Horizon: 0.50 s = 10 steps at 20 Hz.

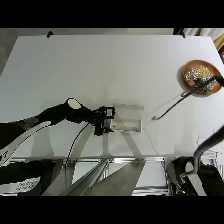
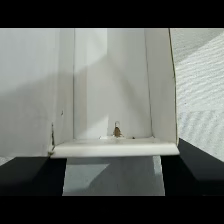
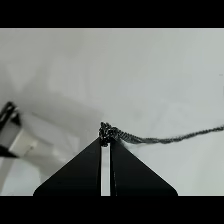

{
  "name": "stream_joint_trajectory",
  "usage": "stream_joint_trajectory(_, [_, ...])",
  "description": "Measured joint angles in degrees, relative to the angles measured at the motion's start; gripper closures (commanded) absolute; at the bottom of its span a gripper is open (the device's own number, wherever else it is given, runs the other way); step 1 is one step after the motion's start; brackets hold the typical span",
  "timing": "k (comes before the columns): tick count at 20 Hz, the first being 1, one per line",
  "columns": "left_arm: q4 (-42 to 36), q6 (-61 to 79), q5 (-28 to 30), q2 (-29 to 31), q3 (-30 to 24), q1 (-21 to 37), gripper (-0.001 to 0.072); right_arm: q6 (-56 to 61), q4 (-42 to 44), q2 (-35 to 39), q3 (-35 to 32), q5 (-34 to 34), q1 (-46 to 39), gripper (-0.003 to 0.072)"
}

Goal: Fold the box and place the chain.

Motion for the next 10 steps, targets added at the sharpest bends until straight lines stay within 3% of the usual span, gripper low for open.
stream_joint_trajectory(10, [0.0, 0.0, 0.0, 0.0, -0.02, 0.0, 0.0679, 0.11, 12.9, 4.17, 0.0, 0.09, 4.13, 0.0672])
